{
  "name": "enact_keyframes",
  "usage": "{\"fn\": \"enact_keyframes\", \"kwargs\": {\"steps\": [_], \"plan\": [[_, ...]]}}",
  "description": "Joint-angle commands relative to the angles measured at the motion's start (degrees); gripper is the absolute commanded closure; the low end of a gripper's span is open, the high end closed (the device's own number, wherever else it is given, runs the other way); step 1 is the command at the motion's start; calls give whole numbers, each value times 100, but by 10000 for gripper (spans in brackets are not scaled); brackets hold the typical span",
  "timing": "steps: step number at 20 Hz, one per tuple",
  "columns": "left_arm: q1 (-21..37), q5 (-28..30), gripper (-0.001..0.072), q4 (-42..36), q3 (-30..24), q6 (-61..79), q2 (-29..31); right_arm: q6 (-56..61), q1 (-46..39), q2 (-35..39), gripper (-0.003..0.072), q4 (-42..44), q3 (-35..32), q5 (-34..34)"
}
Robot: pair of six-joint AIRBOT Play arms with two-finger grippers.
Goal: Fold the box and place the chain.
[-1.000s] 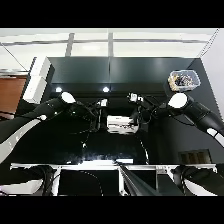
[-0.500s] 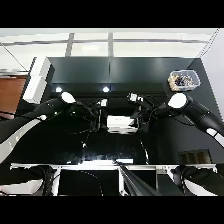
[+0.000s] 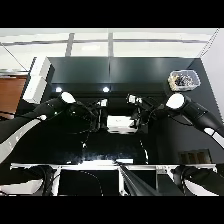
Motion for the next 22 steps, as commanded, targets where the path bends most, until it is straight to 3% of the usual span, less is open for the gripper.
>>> {"fn": "enact_keyframes", "kwargs": {"steps": [1,8,12,13,14,15,19,22], "plan": [[-2,2,254,-2,4,-9,-2,13,63,-83,296,-83,0,-101],[-2,2,254,-4,4,-9,-2,498,46,282,296,-83,7,-87],[-2,2,254,-4,4,-11,-2,1987,-313,743,298,-48,4,37],[-2,2,254,-2,4,-9,-2,2566,-424,734,377,11,-9,116],[-2,2,254,-4,4,-9,-2,2988,-498,715,641,232,-85,144],[-2,2,254,-4,4,-11,-2,3075,-522,691,678,612,-229,122],[-2,4,254,-2,4,-9,-2,3082,-516,280,677,2413,-804,-179],[-2,4,254,-2,4,-9,-2,3093,-516,-195,677,2907,-811,-249]]}}
